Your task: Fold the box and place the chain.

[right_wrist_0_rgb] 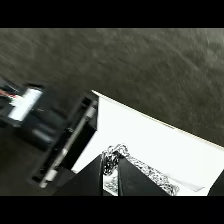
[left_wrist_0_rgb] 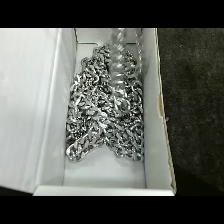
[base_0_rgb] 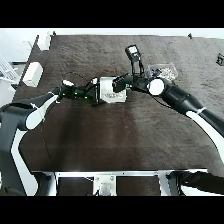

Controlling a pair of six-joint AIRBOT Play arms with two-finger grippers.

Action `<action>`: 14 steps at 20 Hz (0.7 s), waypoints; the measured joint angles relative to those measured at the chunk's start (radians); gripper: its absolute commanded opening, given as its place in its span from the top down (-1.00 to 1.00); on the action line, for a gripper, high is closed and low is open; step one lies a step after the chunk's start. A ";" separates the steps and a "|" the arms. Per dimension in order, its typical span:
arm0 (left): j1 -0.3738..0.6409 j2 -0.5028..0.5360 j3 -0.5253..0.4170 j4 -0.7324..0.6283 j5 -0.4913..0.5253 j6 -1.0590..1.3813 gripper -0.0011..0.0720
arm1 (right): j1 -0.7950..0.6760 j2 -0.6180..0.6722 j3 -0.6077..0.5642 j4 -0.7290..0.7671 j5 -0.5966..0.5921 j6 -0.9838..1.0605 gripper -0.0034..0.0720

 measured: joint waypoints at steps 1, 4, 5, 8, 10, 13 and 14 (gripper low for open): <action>0.000 0.000 0.000 0.000 0.000 0.000 -0.29 | -0.003 -0.026 0.001 -0.002 -0.004 0.000 0.87; 0.000 0.000 0.000 0.000 0.000 0.000 -0.29 | -0.016 -0.118 0.001 -0.005 -0.013 0.000 -0.43; 0.000 0.000 0.000 0.000 0.000 0.000 -0.29 | -0.020 -0.139 0.001 -0.005 -0.013 -0.002 -0.34; 0.000 0.000 0.000 0.000 0.000 0.000 -0.29 | -0.027 -0.137 0.003 0.000 -0.008 -0.014 -0.34; 0.000 0.000 0.000 0.000 0.000 0.000 -0.29 | -0.040 -0.081 0.004 0.002 -0.006 -0.049 -0.30; 0.000 0.000 0.000 0.000 0.000 0.000 -0.29 | -0.100 0.026 0.007 0.002 -0.003 -0.125 0.28; 0.000 0.000 0.000 0.000 0.000 0.000 -0.29 | -0.131 0.053 0.010 0.002 -0.002 -0.151 0.35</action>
